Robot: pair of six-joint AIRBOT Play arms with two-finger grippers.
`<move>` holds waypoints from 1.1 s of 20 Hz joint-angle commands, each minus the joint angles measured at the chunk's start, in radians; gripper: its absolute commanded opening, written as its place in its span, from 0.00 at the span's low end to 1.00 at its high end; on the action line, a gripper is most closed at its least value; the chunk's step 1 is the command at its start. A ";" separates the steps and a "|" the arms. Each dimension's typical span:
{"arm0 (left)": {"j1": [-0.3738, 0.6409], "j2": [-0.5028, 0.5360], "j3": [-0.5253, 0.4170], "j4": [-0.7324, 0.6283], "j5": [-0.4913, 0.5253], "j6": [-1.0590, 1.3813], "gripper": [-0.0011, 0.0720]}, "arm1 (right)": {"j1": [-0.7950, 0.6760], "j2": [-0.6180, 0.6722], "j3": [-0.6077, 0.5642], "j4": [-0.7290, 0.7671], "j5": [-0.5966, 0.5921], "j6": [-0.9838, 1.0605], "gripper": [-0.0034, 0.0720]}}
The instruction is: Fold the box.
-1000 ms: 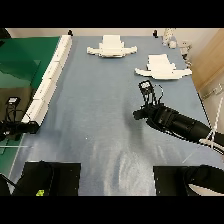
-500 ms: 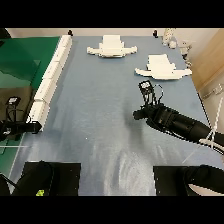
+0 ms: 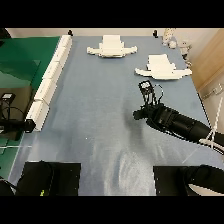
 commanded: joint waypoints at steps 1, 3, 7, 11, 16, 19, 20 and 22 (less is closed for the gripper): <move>0.001 0.060 0.051 0.027 -0.134 -0.033 0.97 | 0.000 -0.001 0.001 -0.001 0.000 -0.011 0.06; 0.001 0.096 0.059 0.024 -0.195 -0.086 0.96 | 0.000 -0.001 0.001 -0.001 0.000 -0.020 0.06; 0.001 0.185 0.087 0.000 -0.290 -0.104 0.96 | 0.000 -0.001 0.001 -0.001 0.000 -0.020 0.06; -0.099 0.248 0.188 -0.166 -0.315 -0.108 0.96 | 0.000 -0.001 0.002 0.003 0.014 -0.019 0.06; -0.479 0.093 0.343 -0.204 -0.318 -0.272 0.94 | 0.000 -0.001 0.084 0.099 0.026 -0.055 0.06; -0.728 -0.083 0.412 -0.204 -0.262 -0.346 0.42 | 0.000 -0.018 0.174 0.231 0.000 -0.124 0.06; -0.793 -0.134 0.428 -0.205 -0.235 -0.358 0.42 | 0.000 -0.028 0.198 0.262 -0.006 -0.124 0.06; -0.900 -0.219 0.452 -0.209 -0.188 -0.365 0.41 | 0.000 -0.042 0.219 0.312 0.002 -0.124 0.06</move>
